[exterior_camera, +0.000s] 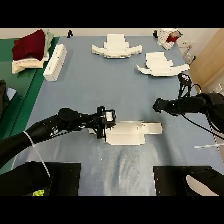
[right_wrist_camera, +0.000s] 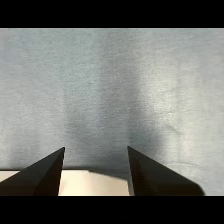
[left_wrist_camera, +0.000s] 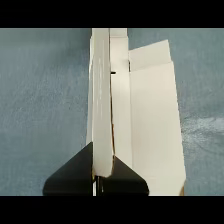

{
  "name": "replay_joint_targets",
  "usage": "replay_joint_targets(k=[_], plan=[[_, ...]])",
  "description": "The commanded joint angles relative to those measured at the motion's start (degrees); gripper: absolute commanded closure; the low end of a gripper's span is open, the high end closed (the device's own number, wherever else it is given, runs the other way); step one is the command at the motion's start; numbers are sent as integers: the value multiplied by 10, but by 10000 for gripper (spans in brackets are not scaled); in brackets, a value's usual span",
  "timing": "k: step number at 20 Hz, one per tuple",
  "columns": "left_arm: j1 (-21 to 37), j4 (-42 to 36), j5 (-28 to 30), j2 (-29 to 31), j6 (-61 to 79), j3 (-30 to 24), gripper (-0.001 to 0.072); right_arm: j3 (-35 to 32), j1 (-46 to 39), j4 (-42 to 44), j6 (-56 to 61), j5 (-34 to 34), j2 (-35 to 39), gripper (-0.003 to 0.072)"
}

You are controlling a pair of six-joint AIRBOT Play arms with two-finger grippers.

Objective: Fold the box.

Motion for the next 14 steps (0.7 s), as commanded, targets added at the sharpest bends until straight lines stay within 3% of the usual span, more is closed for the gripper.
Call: replay_joint_targets(k=[1,3,7,14], plan=[[34,83,-98,0,-119,40,700,1,0,4,0,0,0,96],[66,149,-170,-7,-182,71,701,1,0,6,0,0,0,96],[84,140,-238,-53,-182,106,701,1,0,5,0,1,0,95],[83,118,-241,-120,-187,123,698,1,0,6,0,0,0,96]])
